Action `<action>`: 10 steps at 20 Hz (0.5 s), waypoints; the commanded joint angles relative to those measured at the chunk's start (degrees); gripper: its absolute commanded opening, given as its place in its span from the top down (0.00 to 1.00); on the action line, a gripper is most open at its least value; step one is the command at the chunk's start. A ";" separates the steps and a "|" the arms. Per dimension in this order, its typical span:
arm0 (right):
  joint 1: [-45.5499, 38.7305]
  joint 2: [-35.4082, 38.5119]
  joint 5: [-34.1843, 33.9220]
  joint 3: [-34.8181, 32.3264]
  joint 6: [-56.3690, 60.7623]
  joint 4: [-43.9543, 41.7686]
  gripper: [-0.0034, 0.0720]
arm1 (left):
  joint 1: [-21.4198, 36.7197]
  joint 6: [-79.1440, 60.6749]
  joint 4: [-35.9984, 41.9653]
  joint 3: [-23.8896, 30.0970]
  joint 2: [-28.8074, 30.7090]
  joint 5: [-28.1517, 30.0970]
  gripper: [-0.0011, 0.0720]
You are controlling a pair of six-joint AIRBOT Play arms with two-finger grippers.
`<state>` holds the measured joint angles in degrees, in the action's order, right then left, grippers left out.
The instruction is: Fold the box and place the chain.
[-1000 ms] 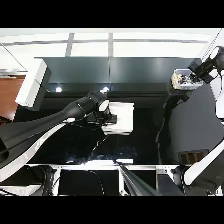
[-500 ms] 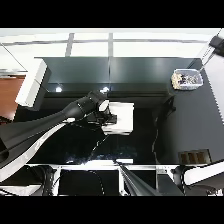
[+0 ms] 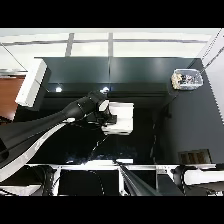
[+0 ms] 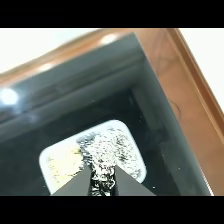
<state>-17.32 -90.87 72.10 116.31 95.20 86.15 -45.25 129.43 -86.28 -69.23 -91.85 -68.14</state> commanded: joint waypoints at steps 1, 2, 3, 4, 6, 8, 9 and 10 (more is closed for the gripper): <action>-0.02 6.12 -1.29 -0.02 -3.78 -4.11 0.94 | 0.04 -0.02 0.00 -0.04 0.02 -0.04 0.94; 0.11 8.41 -2.93 -0.02 -4.15 -5.44 0.94 | 0.04 -0.02 0.00 -0.04 0.02 -0.04 0.94; 0.28 10.80 -5.01 -0.02 -5.29 -7.04 0.94 | 0.04 -0.02 0.00 -0.04 0.02 -0.04 0.94; 0.61 12.98 -6.88 -0.02 -6.08 -8.76 0.94 | 0.04 -0.02 0.00 -0.04 0.02 -0.02 0.94; 1.55 17.25 -9.81 -0.02 -7.52 -11.19 0.94 | 0.04 -0.02 0.00 -0.04 0.02 -0.04 0.94; 2.86 21.07 -11.08 -0.02 -8.35 -11.85 0.94 | 0.04 -0.02 0.00 -0.04 0.02 -0.04 0.94; 3.37 22.73 -10.51 -0.02 -8.63 -12.70 0.94 | 0.04 -0.02 0.00 -0.04 0.02 -0.04 0.94; 3.82 24.37 -8.46 -0.02 -8.70 -13.90 0.94 | 0.04 -0.02 0.00 -0.04 0.02 -0.04 0.94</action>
